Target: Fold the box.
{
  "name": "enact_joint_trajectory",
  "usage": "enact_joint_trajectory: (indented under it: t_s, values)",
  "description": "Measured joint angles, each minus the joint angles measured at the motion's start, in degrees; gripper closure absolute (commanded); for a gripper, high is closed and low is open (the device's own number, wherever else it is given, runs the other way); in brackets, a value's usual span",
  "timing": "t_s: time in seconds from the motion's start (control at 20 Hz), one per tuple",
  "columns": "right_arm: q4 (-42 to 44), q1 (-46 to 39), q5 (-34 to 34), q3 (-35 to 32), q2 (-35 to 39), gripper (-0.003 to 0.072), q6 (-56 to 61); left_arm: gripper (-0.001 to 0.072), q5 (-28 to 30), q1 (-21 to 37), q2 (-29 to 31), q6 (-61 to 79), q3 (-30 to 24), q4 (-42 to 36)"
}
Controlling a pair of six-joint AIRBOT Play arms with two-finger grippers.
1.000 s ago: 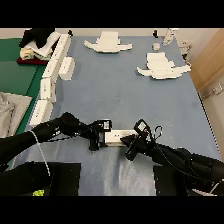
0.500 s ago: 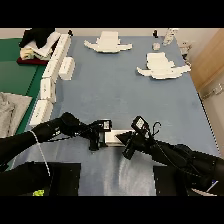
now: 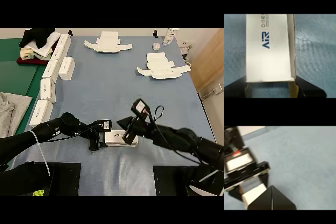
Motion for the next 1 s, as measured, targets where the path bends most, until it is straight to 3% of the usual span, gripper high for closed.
enact_joint_trajectory:
  t_s: [0.15,0.35,0.5,0.8,1.0]
  values:
    - [-9.7,-8.9,-10.4,8.9,-4.5,0.0682,6.8,0.0203,0.8,0.0,0.0,0.2,0.0,0.0]
    - [-26.1,-19.1,-29.7,23.7,-15.0,0.0682,23.5,0.0203,2.1,0.0,0.0,0.5,0.0,0.0]
    - [-31.9,-23.6,-41.5,31.9,-22.6,0.0682,32.4,0.0203,2.7,0.0,0.0,0.5,0.0,-0.1]
    - [-34.1,-26.1,-50.0,37.4,-29.2,0.0682,39.4,0.0203,3.7,0.0,0.9,-1.1,0.0,0.3]
    - [-34.2,-26.5,-51.3,38.1,-30.0,0.0682,40.4,0.0203,3.3,1.3,6.4,-12.0,0.3,2.3]
